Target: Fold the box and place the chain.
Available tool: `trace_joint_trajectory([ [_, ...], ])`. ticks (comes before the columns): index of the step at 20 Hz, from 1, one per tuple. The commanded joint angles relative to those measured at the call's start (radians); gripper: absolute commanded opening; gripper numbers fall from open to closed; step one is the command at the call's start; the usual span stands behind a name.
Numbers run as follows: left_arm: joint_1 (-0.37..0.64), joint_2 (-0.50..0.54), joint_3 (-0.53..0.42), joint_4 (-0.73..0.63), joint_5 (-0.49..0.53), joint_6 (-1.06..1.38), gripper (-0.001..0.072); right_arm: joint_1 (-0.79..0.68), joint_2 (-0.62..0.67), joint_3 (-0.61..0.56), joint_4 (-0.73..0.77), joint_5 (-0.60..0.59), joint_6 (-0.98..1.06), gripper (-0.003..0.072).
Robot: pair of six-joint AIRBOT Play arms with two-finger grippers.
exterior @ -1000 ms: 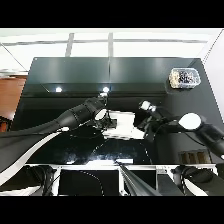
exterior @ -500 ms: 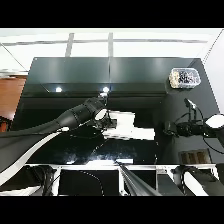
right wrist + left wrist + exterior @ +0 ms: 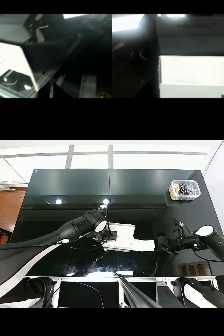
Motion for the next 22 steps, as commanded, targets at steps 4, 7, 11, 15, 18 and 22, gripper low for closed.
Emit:
trace_joint_trajectory([
  [4,0.001,0.0,0.0,0.0,-0.003,0.0,0.0028,0.059,-0.014,-0.001,0.068,-0.008,-0.077,0.0058],
  [7,0.001,0.0,0.0,0.0,-0.003,0.0,0.0029,0.06,-0.014,-0.001,0.171,0.0,-0.155,0.0062],
  [11,0.001,0.0,0.0,0.0,-0.003,0.0,0.0029,0.06,-0.014,0.0,0.278,0.042,-0.248,0.0513],
  [15,0.001,0.0,0.0,0.0,-0.003,0.0,0.0029,0.063,-0.014,0.003,0.333,0.08,-0.257,0.0513],
  [18,0.001,0.0,0.0,0.001,-0.004,0.0,0.0029,0.141,-0.014,0.036,0.361,0.047,-0.252,0.0513],
  [22,0.001,0.0,0.0,0.001,-0.01,0.0,0.0029,0.307,-0.014,0.095,0.356,-0.106,-0.145,0.0512],
])
